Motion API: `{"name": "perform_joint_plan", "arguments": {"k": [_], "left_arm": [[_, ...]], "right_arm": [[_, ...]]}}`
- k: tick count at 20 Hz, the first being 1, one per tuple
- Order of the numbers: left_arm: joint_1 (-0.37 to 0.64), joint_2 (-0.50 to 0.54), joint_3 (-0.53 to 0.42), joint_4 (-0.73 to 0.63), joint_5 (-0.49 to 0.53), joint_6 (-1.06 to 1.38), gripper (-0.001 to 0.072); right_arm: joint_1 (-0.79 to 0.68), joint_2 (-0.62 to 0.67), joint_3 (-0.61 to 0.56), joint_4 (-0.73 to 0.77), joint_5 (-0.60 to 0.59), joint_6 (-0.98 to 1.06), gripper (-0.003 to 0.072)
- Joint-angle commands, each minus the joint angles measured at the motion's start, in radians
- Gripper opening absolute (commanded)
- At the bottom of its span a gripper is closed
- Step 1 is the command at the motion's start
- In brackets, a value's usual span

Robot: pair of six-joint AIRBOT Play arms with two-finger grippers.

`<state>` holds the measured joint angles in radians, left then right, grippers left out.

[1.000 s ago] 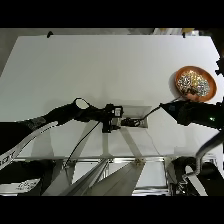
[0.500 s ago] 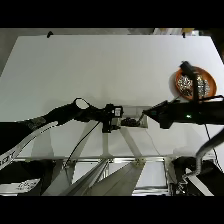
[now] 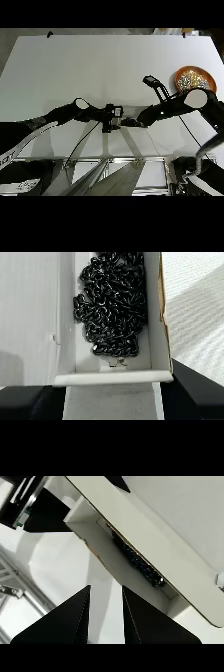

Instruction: Fold the box and place the chain.

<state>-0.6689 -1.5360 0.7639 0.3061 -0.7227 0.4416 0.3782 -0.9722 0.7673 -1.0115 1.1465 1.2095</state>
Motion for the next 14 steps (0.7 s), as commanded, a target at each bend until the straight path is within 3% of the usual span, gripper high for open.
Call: {"name": "perform_joint_plan", "arguments": {"k": [1,5,7,11,14], "left_arm": [[0.0,0.001,0.0,0.0,0.0,0.0,0.015],[0.0,0.001,0.0,0.0,0.0,0.0,0.015],[0.0,0.001,0.0,0.0,0.0,0.0,0.015],[0.0,0.001,0.0,0.0,0.0,0.0,0.015],[0.0,0.001,0.0,0.0,0.0,0.0,0.015]], "right_arm": [[-0.017,-0.009,0.075,-0.031,0.024,0.012,0.0226],[-0.121,-0.013,0.247,-0.098,-0.011,0.022,0.0193],[-0.187,-0.019,0.254,-0.188,-0.036,0.026,0.0023],[-0.28,-0.108,0.25,-0.433,0.006,0.146,0.0014],[-0.306,-0.174,0.219,-0.451,0.012,0.156,0.0015]]}}
